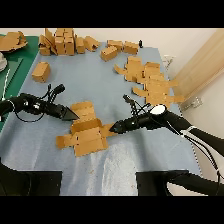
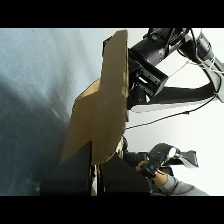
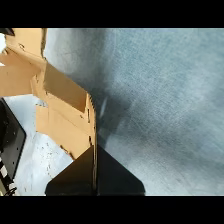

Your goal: Fold the box.

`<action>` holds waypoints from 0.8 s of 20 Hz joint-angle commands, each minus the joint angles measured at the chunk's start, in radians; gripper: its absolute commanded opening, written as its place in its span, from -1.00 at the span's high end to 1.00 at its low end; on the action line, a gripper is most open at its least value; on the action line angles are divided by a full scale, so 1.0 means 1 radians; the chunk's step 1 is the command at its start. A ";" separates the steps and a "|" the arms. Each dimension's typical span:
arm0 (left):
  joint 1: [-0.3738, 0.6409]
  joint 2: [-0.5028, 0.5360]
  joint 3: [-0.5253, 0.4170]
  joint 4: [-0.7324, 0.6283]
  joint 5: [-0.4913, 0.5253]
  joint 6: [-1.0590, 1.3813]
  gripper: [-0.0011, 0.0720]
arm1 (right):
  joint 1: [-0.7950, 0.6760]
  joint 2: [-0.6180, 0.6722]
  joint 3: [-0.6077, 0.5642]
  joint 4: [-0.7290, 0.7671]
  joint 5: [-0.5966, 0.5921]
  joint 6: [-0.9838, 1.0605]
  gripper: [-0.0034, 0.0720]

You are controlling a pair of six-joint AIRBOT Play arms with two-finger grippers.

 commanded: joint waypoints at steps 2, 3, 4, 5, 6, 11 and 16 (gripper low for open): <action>-0.021 -0.002 0.001 0.008 0.036 0.020 0.80 | 0.000 0.000 0.000 0.001 -0.003 0.001 0.91; -0.033 -0.002 0.001 0.008 0.052 0.020 0.80 | 0.000 0.000 0.000 0.001 -0.003 0.001 0.91; -0.045 -0.002 0.001 0.008 0.066 0.022 0.80 | 0.000 0.000 0.000 0.001 -0.003 0.001 0.91; -0.055 -0.002 0.001 0.008 0.079 0.022 0.80 | 0.000 0.000 0.000 0.000 -0.003 0.001 0.91; -0.060 -0.002 0.001 0.004 0.085 0.022 0.80 | 0.000 0.000 0.000 0.000 -0.003 0.001 0.91; -0.057 -0.002 0.009 -0.017 0.070 0.021 0.80 | 0.000 0.000 0.000 -0.008 -0.003 0.001 0.91; -0.059 -0.002 0.010 -0.018 0.067 0.061 0.85 | 0.000 0.000 0.000 -0.031 -0.005 0.002 0.89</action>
